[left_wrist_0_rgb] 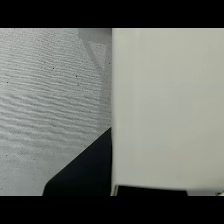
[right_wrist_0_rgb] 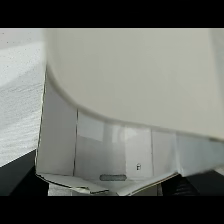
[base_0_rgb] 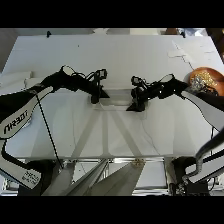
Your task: Fold the box and place the chain.
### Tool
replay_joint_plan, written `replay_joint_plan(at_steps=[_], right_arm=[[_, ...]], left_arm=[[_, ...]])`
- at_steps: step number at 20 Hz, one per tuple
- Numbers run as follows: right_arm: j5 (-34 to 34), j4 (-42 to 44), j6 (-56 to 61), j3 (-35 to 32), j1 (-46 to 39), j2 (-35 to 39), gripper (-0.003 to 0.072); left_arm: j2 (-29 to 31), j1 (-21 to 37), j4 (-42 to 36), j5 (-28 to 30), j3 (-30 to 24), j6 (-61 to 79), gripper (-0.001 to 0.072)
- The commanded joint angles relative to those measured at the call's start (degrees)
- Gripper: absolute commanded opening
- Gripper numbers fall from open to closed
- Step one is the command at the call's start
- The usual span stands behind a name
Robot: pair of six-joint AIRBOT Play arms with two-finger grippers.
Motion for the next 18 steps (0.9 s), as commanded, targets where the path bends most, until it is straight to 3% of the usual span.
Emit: replay_joint_plan(at_steps=[1, 3, 5, 6, 18], right_arm=[[0.0, -0.1, 0.1, 0.1, 0.1, 0.0, 0.0668], [-0.2, 0.3, 0.1, 0.1, 0.1, 0.0, 0.0629], [-0.2, 0.2, 0.1, 0.1, 0.1, 0.0, 0.0446], [-0.2, 0.2, 0.1, 0.1, 0.1, 0.0, 0.0413], [-0.2, 0.2, 0.1, 0.1, 0.1, 0.0, 0.0414]], left_arm=[[0.0, 0.0, 0.0, 0.0, 0.0, 0.0, 0.0016], [0.0, 0.0, 0.0, 0.0, 0.0, 0.0, 0.0016], [0.0, 0.0, 0.0, 0.0, 0.0, 0.0, 0.0016], [0.0, 0.0, 0.0, 0.0, 0.0, 0.0, 0.0016], [0.0, 0.0, 0.0, 0.0, 0.0, 0.0, 0.0016]])
